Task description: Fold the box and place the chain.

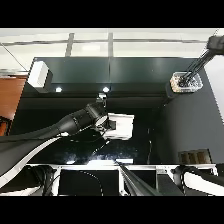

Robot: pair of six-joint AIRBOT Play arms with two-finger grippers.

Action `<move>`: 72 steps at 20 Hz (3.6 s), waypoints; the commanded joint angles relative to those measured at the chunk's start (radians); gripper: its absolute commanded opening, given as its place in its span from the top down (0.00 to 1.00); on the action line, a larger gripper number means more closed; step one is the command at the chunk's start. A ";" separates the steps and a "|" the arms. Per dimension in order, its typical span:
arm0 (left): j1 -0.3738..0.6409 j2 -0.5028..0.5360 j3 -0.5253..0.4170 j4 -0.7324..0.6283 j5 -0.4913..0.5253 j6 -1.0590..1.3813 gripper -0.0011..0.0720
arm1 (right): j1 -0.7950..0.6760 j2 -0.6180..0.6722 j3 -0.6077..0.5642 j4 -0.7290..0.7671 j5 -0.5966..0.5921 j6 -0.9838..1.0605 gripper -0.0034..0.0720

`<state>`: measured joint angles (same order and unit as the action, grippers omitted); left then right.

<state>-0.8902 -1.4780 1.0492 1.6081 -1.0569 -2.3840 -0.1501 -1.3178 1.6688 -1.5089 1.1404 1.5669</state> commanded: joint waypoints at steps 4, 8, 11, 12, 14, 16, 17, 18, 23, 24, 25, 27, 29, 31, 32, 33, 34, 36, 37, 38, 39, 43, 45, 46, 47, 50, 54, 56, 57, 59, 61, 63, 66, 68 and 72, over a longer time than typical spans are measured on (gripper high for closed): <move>0.001 0.000 0.000 0.000 0.001 0.000 0.95 | 0.003 0.283 0.002 0.174 0.121 -0.080 0.95; 0.001 0.000 0.000 0.000 0.001 0.000 0.95 | 0.040 0.382 -0.004 0.317 0.228 -0.114 0.95; 0.001 0.000 0.000 0.000 0.001 0.000 0.95 | 0.129 0.423 -0.018 0.335 0.331 -0.121 0.95; 0.001 0.000 0.000 0.000 0.001 0.000 0.95 | 0.161 0.427 -0.018 0.344 0.356 -0.122 0.95; 0.001 0.000 0.000 0.000 0.001 0.000 0.95 | 0.213 0.429 -0.018 0.392 0.415 -0.127 0.95; 0.001 0.000 0.000 0.000 0.001 0.000 0.95 | 0.243 0.429 -0.018 0.467 0.471 -0.137 0.95; 0.001 0.000 0.000 0.000 0.001 0.000 0.95 | 0.255 0.429 -0.018 0.513 0.489 -0.138 0.95; 0.001 0.000 0.000 0.000 0.001 0.000 0.95 | 0.268 0.429 -0.018 0.567 0.501 -0.150 0.95; 0.001 0.000 0.000 0.000 0.000 0.000 0.95 | 0.312 0.428 -0.018 0.727 0.495 -0.152 0.95; 0.000 0.000 0.000 0.000 0.000 0.000 0.95 | 0.319 0.428 -0.018 0.736 0.480 -0.150 0.95; 0.000 0.000 0.000 0.000 0.000 0.000 0.95 | 0.325 0.428 -0.018 0.748 0.459 -0.150 0.95; 0.000 0.000 0.000 0.000 0.001 0.000 0.95 | 0.327 0.422 -0.019 0.778 0.435 -0.150 0.95; 0.000 0.000 0.000 0.000 0.000 0.000 0.95 | 0.327 0.418 -0.021 0.805 0.422 -0.150 0.95; 0.001 0.000 0.000 0.000 0.001 0.000 0.95 | 0.334 0.417 -0.037 0.833 0.406 -0.151 0.95; 0.000 0.000 0.000 0.000 0.001 0.000 0.95 | 0.350 0.417 -0.054 0.845 0.391 -0.151 0.95; 0.001 0.000 0.000 0.000 0.001 0.000 0.95 | 0.378 0.417 -0.080 0.847 0.367 -0.151 0.95; 0.000 0.000 0.000 0.000 0.001 0.000 0.95 | 0.409 0.417 -0.111 0.846 0.341 -0.151 0.95; 0.000 0.000 0.000 0.000 0.001 0.000 0.95 | 0.460 0.417 -0.172 0.845 0.276 -0.166 0.95; 0.000 0.000 0.000 0.000 0.001 0.000 0.95 | 0.477 0.416 -0.198 0.843 0.243 -0.172 0.95; 0.000 0.000 0.000 0.000 0.001 0.000 0.95 | 0.488 0.416 -0.222 0.840 0.213 -0.178 0.95; 0.000 0.000 0.000 0.000 0.001 0.000 0.95 | 0.491 0.416 -0.242 0.829 0.193 -0.178 0.95; 0.000 0.000 0.000 0.000 0.001 0.000 0.95 | 0.496 0.416 -0.347 0.785 0.183 -0.177 0.95; 0.001 0.000 0.000 0.000 0.001 0.000 0.95 | 0.507 0.416 -0.405 0.712 0.183 -0.176 0.95; 0.000 0.000 0.000 0.000 0.001 0.000 0.95 | 0.508 0.416 -0.426 0.643 0.182 -0.157 0.95; 0.000 0.000 0.000 0.000 0.000 0.000 0.95 | 0.507 0.416 -0.442 0.580 0.182 -0.130 0.95; 0.000 0.000 0.000 0.000 0.001 0.000 0.95 | 0.510 0.416 -0.489 0.525 0.194 -0.087 0.95; 0.001 0.000 0.000 0.000 0.001 0.000 0.95 | 0.564 0.415 -0.605 0.579 0.128 -0.081 0.95; 0.001 0.000 0.000 0.000 0.001 0.000 0.95 | 0.591 0.415 -0.668 0.656 0.041 -0.087 0.95; 0.000 0.000 0.000 0.000 0.001 0.000 0.95 | 0.602 0.415 -0.689 0.689 0.000 -0.105 0.95; 0.001 0.000 0.000 0.000 0.001 0.000 0.95 | 0.615 0.415 -0.692 0.709 -0.054 -0.114 0.95; 0.001 0.000 0.000 0.000 0.001 0.000 0.95 | 0.615 0.415 -0.693 0.734 -0.068 -0.132 0.95; 0.000 0.000 0.000 0.000 0.001 0.000 0.95 | 0.616 0.411 -0.694 0.730 -0.043 -0.132 0.95; 0.001 0.000 0.000 0.000 0.001 0.000 0.95 | 0.616 0.406 -0.752 0.726 -0.017 -0.130 0.95; 0.001 0.000 0.000 0.000 0.002 0.000 0.95 | 0.616 0.406 -0.817 0.727 -0.026 -0.123 0.95; 0.001 0.000 0.000 0.000 0.002 0.000 0.95 | 0.616 0.387 -0.898 0.734 -0.117 -0.109 0.95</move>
<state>-0.8902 -1.4780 1.0492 1.6077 -1.0557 -2.3844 0.4644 -0.9184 0.8223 -0.7822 1.0786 1.4445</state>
